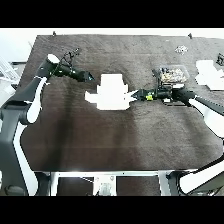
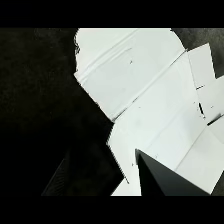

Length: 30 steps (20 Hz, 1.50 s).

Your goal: Fold the box and place the chain.

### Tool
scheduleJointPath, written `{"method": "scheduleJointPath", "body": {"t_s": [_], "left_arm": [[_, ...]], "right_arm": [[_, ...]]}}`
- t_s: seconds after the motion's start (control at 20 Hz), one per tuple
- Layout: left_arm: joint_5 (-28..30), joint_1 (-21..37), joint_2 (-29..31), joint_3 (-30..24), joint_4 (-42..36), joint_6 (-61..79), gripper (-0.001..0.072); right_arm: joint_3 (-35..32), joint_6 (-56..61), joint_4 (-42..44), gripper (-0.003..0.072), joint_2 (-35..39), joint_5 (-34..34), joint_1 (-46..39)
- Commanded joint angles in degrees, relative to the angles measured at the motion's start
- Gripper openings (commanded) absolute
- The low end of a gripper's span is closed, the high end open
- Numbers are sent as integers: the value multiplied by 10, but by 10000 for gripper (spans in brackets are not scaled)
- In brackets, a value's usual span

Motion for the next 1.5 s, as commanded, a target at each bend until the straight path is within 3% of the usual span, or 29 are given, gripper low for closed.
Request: {"method": "scheduleJointPath", "body": {"t_s": [0.0, 0.25, 0.7, 1.35, 1.45], "left_arm": [[-9, -8, -10, 0, -5, 5, 498], [-9, -23, -28, 0, -18, 30, 498], [-17, -23, -52, 0, -112, 55, 496], [1, -28, -65, 0, -103, 58, 495], [2, -31, -65, 0, -101, 58, 463]], "right_arm": [[1, 0, 1, 3, 0, -5, 0], [1, 0, 1, 4, 0, -5, 0], [1, 0, 0, 4, 0, -5, 0], [1, 0, 0, 5, 0, -5, 0], [1, 0, 0, 5, 0, -5, 0]]}}
